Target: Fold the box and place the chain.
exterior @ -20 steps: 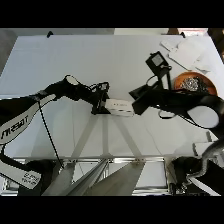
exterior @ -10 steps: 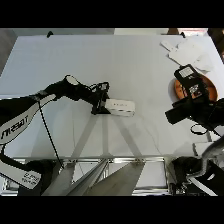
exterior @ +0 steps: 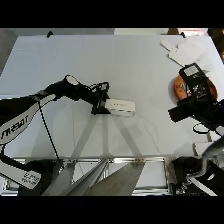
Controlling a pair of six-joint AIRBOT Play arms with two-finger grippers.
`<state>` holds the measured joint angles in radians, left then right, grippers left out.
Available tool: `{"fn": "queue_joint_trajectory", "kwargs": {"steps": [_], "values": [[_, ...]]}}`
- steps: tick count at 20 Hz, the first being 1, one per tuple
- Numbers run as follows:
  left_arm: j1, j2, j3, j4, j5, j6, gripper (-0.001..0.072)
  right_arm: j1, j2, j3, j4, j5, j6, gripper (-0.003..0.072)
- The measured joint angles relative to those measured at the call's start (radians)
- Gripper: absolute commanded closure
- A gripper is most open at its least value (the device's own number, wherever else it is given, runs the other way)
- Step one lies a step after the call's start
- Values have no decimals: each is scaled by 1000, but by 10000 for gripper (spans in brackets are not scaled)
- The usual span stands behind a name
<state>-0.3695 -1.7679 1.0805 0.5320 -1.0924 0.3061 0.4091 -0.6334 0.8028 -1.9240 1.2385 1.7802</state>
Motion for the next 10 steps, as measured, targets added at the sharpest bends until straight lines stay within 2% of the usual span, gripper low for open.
{"fn": "queue_joint_trajectory", "kwargs": {"steps": [5,10], "values": [[-2,41,0,16,29,-5,707,0,0,0,-2,-84,0,674],[-14,200,0,68,121,-80,707,0,0,0,-2,-115,0,674]]}}
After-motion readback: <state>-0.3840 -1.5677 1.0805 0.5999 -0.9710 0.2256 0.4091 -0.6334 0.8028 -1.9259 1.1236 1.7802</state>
